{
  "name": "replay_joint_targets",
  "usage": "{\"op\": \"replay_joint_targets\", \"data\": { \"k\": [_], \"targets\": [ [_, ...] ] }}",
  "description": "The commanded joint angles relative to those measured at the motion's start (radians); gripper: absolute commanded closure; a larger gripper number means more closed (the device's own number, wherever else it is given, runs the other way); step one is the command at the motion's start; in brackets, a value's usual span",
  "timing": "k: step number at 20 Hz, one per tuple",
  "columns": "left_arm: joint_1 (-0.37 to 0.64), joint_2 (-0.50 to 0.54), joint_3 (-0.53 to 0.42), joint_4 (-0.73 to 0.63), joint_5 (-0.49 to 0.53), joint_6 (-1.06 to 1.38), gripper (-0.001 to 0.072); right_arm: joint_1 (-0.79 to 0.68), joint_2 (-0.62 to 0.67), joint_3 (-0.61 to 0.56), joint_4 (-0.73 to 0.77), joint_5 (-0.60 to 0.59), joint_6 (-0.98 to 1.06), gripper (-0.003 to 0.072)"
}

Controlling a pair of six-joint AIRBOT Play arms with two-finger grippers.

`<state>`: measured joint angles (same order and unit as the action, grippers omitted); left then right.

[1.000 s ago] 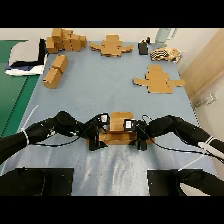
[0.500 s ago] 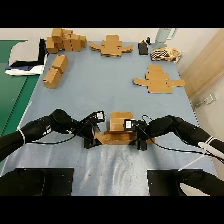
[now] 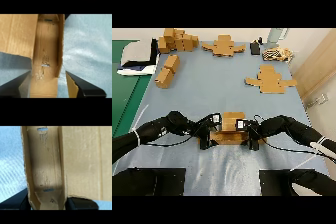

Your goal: Fold the box.

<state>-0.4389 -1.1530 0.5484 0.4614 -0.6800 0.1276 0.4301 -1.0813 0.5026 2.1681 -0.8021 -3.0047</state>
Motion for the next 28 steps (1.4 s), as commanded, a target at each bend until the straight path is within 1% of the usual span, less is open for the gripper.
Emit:
{"op": "replay_joint_targets", "data": {
  "k": [1,3,4,5,8,13,14,15,17,22,25,27,28],
  "targets": [
    [-0.016,-0.010,0.001,-0.021,0.027,0.020,0.0256,0.000,0.000,0.000,0.000,0.000,0.000,0.0244],
    [-0.024,-0.010,0.001,-0.021,0.027,0.050,0.0258,0.000,0.000,0.000,0.001,0.000,0.000,0.0244],
    [-0.029,-0.010,0.001,-0.026,0.031,0.049,0.0280,0.000,0.000,0.000,0.000,0.000,0.000,0.0244],
    [-0.033,-0.012,0.001,-0.037,0.032,0.049,0.0408,0.000,0.000,0.000,0.000,0.001,0.000,0.0245],
    [-0.035,-0.019,0.001,-0.039,0.054,0.055,0.0415,0.000,0.000,0.000,0.001,0.000,0.000,0.0244],
    [-0.035,-0.024,0.001,-0.039,0.056,0.093,0.0419,0.000,0.000,0.000,0.000,0.000,0.000,0.0245],
    [-0.035,-0.024,0.001,-0.038,0.066,0.093,0.0480,0.000,0.000,0.000,0.000,0.000,0.000,0.0244],
    [-0.035,-0.024,0.001,-0.039,0.081,0.093,0.0494,0.000,0.000,0.000,0.000,0.000,0.000,0.0244],
    [-0.036,-0.024,0.001,-0.040,0.093,0.093,0.0495,0.000,0.000,0.000,0.000,0.000,0.000,0.0244],
    [-0.085,-0.024,0.001,-0.099,0.113,0.093,0.0496,0.000,0.000,0.000,0.000,0.000,0.000,0.0244],
    [-0.098,-0.024,0.001,-0.103,0.121,0.092,0.0497,0.000,0.000,0.000,0.000,0.000,0.000,0.0244],
    [-0.104,-0.025,0.001,-0.105,0.125,0.090,0.0604,0.000,0.000,0.000,0.000,0.000,0.000,0.0244],
    [-0.106,-0.026,0.001,-0.109,0.130,0.090,0.0604,0.000,0.000,0.000,0.000,0.000,0.000,0.0244]
  ]
}}
